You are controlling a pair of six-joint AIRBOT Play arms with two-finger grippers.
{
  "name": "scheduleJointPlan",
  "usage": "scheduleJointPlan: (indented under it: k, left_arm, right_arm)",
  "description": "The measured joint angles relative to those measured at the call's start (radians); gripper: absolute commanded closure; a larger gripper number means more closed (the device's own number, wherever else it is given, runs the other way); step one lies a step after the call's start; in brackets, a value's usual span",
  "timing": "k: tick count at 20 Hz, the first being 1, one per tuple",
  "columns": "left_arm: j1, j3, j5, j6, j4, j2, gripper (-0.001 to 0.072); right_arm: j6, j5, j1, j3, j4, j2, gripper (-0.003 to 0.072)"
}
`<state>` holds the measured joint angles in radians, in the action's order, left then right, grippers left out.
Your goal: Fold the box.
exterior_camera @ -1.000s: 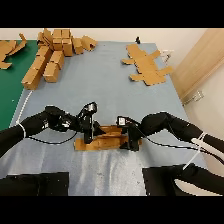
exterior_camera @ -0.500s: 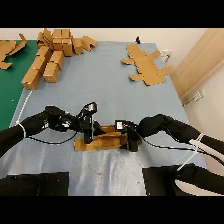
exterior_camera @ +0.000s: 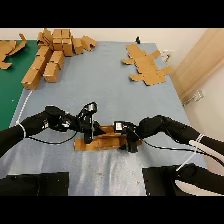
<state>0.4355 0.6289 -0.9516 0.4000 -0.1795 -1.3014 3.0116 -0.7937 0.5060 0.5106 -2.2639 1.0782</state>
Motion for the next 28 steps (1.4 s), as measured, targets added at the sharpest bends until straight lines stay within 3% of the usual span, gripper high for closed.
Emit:
scheduleJointPlan:
  k: [10, 12, 13, 28]
  left_arm:
    - [0.0, 0.0, 0.0, 0.0, 0.0, 0.0, 0.0697]
    - [0.0, 0.0, 0.0, 0.0, 0.0, 0.0, 0.0697]
    - [0.0, 0.0, 0.0, 0.0, 0.0, 0.0, 0.0698]
    - [0.0, 0.0, 0.0, 0.0, 0.0, 0.0, 0.0697]
  right_arm:
    - [0.0, -0.005, 0.0, 0.0, 0.005, 0.02, -0.0012]
    - [0.0, 0.0, 0.0, 0.0, 0.004, 0.024, 0.0109]
    - [0.0, 0.0, 0.0, 0.0, 0.003, 0.025, 0.0116]
    - [0.0, 0.008, 0.0, -0.001, 0.01, 0.031, 0.0116]
